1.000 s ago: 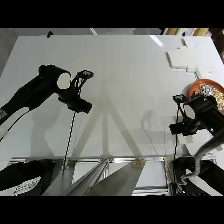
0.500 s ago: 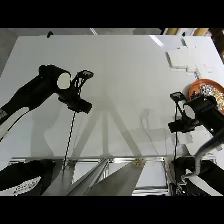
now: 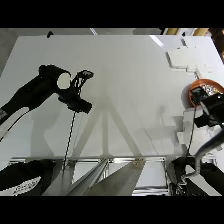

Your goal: Fold the box and place the chain.

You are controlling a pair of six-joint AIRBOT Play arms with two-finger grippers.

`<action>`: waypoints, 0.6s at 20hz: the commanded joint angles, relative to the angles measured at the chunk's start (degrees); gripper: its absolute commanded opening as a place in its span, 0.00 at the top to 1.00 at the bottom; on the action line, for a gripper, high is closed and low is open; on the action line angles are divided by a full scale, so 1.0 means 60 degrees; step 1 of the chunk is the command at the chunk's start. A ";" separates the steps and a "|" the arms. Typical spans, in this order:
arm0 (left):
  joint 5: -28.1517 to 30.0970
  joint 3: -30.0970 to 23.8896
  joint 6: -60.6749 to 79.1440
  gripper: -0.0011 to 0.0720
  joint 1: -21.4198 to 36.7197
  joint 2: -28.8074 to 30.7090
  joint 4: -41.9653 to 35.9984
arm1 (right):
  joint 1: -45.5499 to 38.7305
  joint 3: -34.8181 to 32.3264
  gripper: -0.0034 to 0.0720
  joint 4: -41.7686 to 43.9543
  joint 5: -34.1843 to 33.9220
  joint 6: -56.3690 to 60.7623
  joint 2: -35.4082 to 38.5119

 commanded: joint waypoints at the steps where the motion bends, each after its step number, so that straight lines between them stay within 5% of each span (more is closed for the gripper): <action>1: 0.0004 -0.0004 0.0004 0.97 0.0004 -0.0007 0.0000 | -0.2470 0.0000 0.32 -0.0353 -0.1275 -0.0401 0.0000; 2: 0.0004 -0.0004 0.0004 0.97 0.0004 -0.0007 0.0000 | -0.3093 0.0000 0.21 -0.0146 -0.1628 -0.0448 -0.0004; 10: 0.0004 -0.0004 0.0004 0.97 0.0004 -0.0007 0.0000 | -0.5253 0.0000 0.24 0.0273 -0.2892 -0.1275 -0.0918; 12: 0.0004 -0.0004 0.0004 0.97 0.0004 -0.0007 0.0004 | -0.5253 0.0000 0.33 0.0390 -0.3279 -0.1337 -0.1060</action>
